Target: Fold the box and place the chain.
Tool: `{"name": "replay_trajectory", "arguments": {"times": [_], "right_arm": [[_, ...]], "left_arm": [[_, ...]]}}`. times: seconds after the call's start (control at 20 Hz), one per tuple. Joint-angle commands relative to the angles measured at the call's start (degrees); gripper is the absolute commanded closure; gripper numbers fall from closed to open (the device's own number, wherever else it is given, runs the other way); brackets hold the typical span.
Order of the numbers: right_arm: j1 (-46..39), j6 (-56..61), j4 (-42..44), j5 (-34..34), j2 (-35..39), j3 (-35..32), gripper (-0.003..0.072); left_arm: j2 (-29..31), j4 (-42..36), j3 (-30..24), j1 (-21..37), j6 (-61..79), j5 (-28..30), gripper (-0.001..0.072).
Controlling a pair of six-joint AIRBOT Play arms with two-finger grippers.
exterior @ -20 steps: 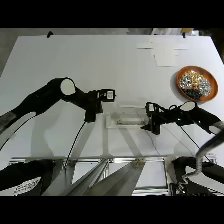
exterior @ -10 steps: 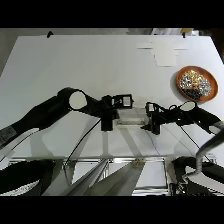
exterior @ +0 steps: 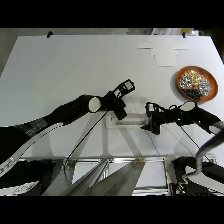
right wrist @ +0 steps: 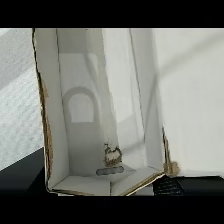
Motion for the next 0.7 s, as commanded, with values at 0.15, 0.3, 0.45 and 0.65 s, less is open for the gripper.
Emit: {"name": "replay_trajectory", "arguments": {"times": [0.15,0.3,0.45,0.65], "right_arm": [[0.02,0.00,0.00,0.02,0.00,-0.02,0.0256],[0.02,0.00,0.00,0.02,0.00,0.00,0.0256],[0.02,0.00,0.00,0.02,0.00,0.00,0.0256],[0.02,-0.02,0.00,0.00,0.00,-0.02,0.0256]], "left_arm": [[2.56,3.26,0.07,0.17,-2.29,-4.35,0.0710],[9.22,8.33,0.07,0.15,-2.36,-10.91,0.0710],[12.90,11.17,0.07,0.09,-2.43,-20.24,0.0711],[10.99,15.89,0.04,0.09,-5.97,-28.17,0.0709]]}}
